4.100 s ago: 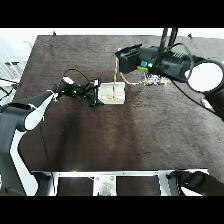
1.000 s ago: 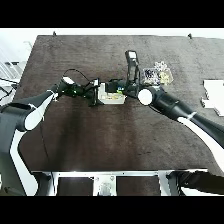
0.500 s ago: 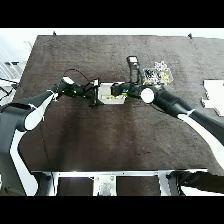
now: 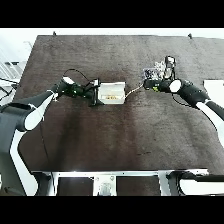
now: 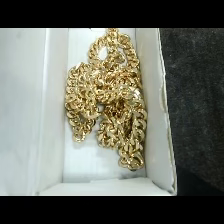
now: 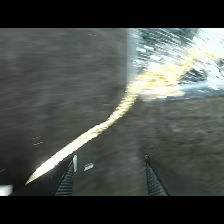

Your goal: Fold the box and place the chain.

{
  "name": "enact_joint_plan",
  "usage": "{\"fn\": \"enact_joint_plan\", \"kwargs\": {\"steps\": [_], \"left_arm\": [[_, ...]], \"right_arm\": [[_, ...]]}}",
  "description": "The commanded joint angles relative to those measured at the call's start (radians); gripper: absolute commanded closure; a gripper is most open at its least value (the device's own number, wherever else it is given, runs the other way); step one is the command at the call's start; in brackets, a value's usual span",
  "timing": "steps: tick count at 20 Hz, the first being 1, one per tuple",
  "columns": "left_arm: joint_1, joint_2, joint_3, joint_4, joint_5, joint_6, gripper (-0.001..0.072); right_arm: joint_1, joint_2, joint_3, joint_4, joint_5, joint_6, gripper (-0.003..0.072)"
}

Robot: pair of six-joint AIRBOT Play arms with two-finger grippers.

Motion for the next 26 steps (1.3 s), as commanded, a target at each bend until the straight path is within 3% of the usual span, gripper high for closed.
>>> {"fn": "enact_joint_plan", "kwargs": {"steps": [1,6,9,11,12,15,19,22,26], "left_arm": [[0.000,0.000,0.000,0.000,0.006,0.000,0.0364],[0.000,0.000,0.000,0.000,0.006,0.000,0.0364],[0.000,0.000,0.000,0.000,0.011,0.000,0.0364],[0.000,0.000,0.000,0.000,0.013,0.000,0.0364],[0.000,0.000,0.000,0.000,0.013,0.000,0.0364],[0.000,0.000,0.000,0.000,0.013,0.000,0.0364],[0.000,0.000,0.000,0.000,0.013,0.000,0.0364],[0.000,0.000,0.000,0.000,0.013,0.000,0.0364],[0.000,0.000,0.000,0.000,0.012,0.000,0.0364]], "right_arm": [[-0.051,-0.163,0.091,0.179,-0.011,-0.159,0.0161],[-0.045,-0.296,0.251,0.372,0.016,-0.280,0.0178],[-0.033,-0.314,0.270,0.501,0.034,-0.374,0.0356],[-0.029,-0.314,0.270,0.505,0.035,-0.399,0.0637],[-0.030,-0.305,0.270,0.505,0.049,-0.398,0.0677],[-0.026,-0.217,0.269,0.481,0.145,-0.400,0.0679],[0.032,0.032,0.269,0.399,0.247,-0.399,0.0679],[0.117,0.225,0.269,0.314,0.265,-0.389,0.0679],[0.214,0.379,0.269,0.260,0.254,-0.363,0.0680]]}}
